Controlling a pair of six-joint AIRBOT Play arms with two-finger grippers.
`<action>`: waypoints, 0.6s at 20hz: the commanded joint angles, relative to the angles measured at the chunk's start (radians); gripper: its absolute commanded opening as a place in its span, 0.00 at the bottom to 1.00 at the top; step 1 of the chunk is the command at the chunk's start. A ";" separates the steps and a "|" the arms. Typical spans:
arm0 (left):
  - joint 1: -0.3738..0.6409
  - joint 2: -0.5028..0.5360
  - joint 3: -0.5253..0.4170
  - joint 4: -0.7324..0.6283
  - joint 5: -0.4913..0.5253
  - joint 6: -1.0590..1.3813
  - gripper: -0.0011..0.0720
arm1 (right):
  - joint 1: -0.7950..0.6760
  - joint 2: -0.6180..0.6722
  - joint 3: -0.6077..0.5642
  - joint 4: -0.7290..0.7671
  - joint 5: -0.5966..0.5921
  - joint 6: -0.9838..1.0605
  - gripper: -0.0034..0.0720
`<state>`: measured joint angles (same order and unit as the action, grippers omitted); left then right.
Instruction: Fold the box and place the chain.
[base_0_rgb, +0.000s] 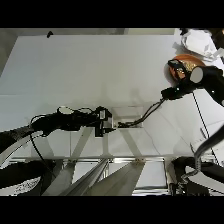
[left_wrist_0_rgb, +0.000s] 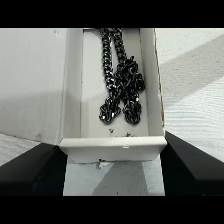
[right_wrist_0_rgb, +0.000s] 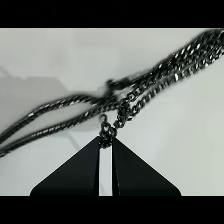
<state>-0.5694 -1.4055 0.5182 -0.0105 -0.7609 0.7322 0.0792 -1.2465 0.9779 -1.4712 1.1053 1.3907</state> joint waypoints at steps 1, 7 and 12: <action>0.000 0.000 0.001 0.000 0.000 0.000 0.57 | 0.024 0.098 0.000 0.140 0.092 -0.053 0.06; 0.000 0.000 0.001 0.000 0.000 0.000 0.57 | 0.282 0.220 0.000 0.130 0.137 0.007 0.06; 0.000 0.000 0.001 0.000 0.000 0.000 0.57 | 0.429 0.294 0.000 0.113 0.144 0.126 0.06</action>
<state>-0.5694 -1.4055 0.5182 -0.0105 -0.7609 0.7326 0.4217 -0.9955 0.9779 -1.3582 1.2415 1.4475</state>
